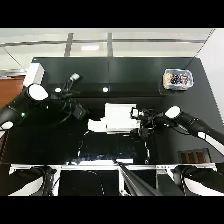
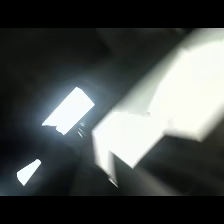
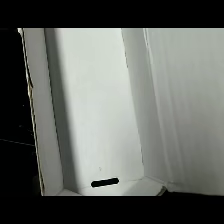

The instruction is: Fold the box and place the chain.

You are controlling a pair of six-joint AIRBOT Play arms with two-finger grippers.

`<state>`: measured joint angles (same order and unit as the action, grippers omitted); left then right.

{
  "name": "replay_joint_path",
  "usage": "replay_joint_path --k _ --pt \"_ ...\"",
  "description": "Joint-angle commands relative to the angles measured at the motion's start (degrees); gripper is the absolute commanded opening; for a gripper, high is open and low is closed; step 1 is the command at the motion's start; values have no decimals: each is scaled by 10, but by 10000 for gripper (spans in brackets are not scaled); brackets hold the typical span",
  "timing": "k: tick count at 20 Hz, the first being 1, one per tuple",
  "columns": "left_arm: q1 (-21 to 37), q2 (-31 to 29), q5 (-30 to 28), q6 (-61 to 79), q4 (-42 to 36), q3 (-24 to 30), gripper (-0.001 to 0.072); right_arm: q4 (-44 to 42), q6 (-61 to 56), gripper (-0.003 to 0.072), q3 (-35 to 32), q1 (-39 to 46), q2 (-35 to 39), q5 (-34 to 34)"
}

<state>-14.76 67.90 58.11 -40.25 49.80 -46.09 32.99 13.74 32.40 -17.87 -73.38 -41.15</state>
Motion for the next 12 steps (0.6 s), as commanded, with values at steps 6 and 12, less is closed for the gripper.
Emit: replay_joint_path --k 6,12 --pt "-111 -11 -155 319 23 40 709 0 0 306 0 0 0 0" --pt "-131 38 -116 324 64 31 708 -1 0 306 0 0 0 1"
